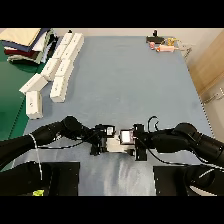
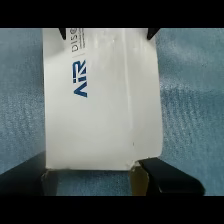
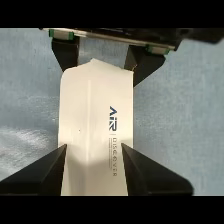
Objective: Fold the box.
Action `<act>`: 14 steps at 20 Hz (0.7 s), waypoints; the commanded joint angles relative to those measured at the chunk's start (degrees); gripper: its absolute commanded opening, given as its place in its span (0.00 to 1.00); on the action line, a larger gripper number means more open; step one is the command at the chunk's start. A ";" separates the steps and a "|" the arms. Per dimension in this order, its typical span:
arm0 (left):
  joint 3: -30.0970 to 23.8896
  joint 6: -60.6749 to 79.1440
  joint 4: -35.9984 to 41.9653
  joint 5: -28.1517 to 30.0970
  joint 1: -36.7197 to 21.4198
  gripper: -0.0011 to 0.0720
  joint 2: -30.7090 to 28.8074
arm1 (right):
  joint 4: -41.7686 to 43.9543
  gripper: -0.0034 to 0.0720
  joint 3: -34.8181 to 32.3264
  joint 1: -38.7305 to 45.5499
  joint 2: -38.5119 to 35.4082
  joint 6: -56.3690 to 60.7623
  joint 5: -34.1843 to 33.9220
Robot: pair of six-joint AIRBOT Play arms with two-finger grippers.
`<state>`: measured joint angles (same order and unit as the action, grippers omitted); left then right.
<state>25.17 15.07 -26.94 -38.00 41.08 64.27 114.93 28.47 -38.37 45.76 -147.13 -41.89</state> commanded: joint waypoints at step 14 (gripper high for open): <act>0.07 0.07 -0.02 -0.04 0.02 0.71 -0.04 | -6.71 0.72 2.43 -0.57 0.70 1.62 2.43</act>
<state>25.19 15.07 -26.92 -37.98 41.08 64.27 108.97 30.83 -38.89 46.41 -146.12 -39.48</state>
